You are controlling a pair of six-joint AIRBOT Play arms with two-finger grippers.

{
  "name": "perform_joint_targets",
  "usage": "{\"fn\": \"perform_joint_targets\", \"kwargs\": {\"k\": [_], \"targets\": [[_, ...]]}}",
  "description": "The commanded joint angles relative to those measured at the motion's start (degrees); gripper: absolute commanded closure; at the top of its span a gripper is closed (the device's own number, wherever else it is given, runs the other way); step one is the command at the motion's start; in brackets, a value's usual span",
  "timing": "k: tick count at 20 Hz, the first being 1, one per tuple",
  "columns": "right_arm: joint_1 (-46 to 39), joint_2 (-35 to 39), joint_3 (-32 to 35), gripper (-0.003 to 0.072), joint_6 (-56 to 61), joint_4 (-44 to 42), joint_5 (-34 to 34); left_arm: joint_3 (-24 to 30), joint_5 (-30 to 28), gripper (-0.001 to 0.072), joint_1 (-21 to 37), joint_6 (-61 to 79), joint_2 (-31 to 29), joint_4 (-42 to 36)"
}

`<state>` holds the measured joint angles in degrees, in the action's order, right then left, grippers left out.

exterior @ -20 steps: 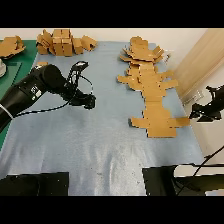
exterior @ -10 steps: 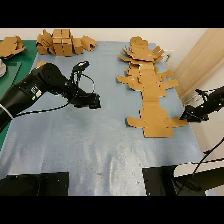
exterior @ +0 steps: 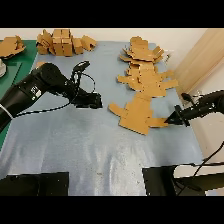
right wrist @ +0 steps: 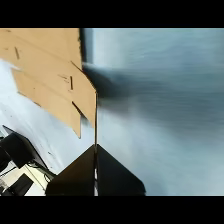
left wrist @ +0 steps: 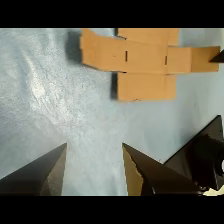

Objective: Fold the box.

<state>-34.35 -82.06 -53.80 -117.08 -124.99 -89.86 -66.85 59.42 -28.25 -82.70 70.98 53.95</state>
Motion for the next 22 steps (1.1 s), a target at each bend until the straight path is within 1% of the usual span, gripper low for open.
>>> {"fn": "perform_joint_targets", "kwargs": {"k": [1,5,8,9,10,11,14,15,16,19,20,21,22], "targets": [[6.86,7.50,11.13,0.0682,0.00,-4.76,10.91,0.66,0.79,0.0185,0.07,2.86,0.04,0.04],[17.25,15.17,18.91,0.0681,0.04,-5.42,20.02,3.63,3.76,0.0185,0.13,6.08,-0.04,0.09],[23.58,17.51,21.05,0.0679,0.09,-5.55,23.89,6.49,4.24,0.0185,0.11,6.38,-0.04,0.02],[25.14,17.49,21.05,0.0650,0.17,-5.55,24.76,6.93,4.15,0.0185,0.13,6.38,-0.02,-0.02],[26.58,17.49,21.03,0.0471,0.94,-5.60,26.27,6.97,4.13,0.0185,0.13,6.40,-0.04,0.00],[27.61,17.49,21.03,0.0403,1.75,-5.60,28.00,6.95,4.02,0.0185,0.13,6.40,-0.09,-0.11],[28.83,17.49,21.03,0.0412,1.73,-5.99,30.56,6.95,4.00,0.0185,0.13,6.38,-0.22,-0.15],[28.83,17.49,21.03,0.0493,1.73,-6.03,30.69,6.95,3.93,0.0185,0.13,6.38,-0.26,-0.17],[28.83,17.49,21.03,0.0544,1.73,-6.03,30.67,6.95,3.65,0.0185,0.13,6.40,-0.26,-0.17],[28.89,17.49,21.03,0.0543,1.68,-7.34,30.08,6.95,2.60,0.0185,0.13,6.38,-0.26,-0.20],[28.89,17.49,21.03,0.0558,1.44,-7.80,29.42,6.95,2.58,0.0185,0.26,6.38,-0.26,-0.20],[28.89,17.49,21.03,0.0681,0.83,-8.41,28.76,6.95,2.62,0.0185,0.61,6.40,-0.26,-0.35],[28.92,17.51,21.03,0.0681,-0.96,-9.99,28.35,6.95,2.86,0.0185,1.57,6.45,-0.24,-0.42]]}}
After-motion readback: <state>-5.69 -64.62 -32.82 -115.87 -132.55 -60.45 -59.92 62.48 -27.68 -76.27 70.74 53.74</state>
